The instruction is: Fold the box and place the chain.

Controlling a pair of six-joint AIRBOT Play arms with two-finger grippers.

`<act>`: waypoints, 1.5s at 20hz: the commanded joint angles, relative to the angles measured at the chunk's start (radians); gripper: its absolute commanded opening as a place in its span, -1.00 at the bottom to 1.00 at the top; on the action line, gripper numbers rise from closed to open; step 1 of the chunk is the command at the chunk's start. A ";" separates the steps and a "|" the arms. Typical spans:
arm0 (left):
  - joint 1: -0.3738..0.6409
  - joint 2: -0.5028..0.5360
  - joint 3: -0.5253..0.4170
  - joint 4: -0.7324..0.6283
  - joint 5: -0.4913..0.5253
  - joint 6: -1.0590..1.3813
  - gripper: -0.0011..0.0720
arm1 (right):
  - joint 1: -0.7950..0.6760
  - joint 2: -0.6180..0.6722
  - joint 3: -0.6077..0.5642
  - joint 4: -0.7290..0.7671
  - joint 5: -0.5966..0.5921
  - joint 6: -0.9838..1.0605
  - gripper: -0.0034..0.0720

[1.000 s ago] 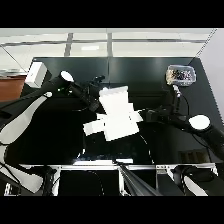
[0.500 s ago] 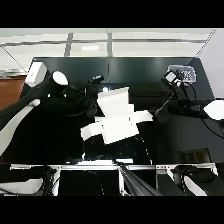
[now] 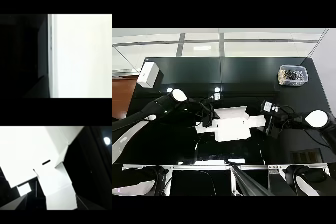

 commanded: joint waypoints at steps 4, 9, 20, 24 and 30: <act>-0.010 -0.028 -0.006 0.002 0.047 0.049 -0.89 | 0.112 -0.084 -0.022 0.026 -0.041 -0.132 0.97; -0.010 -0.027 -0.006 0.002 0.047 0.049 -0.89 | 0.223 -0.169 -0.022 -0.040 -0.104 -0.139 0.97; -0.010 -0.028 -0.006 0.000 0.043 0.048 -0.89 | 0.307 -0.245 -0.022 0.031 -0.281 -0.157 0.97; -0.010 -0.027 -0.006 0.000 0.040 0.048 -0.89 | 0.299 -0.216 0.010 0.078 -0.272 -0.150 0.97; -0.010 -0.028 -0.006 0.000 0.039 0.048 -0.89 | 0.263 -0.212 0.026 0.080 -0.290 -0.163 0.97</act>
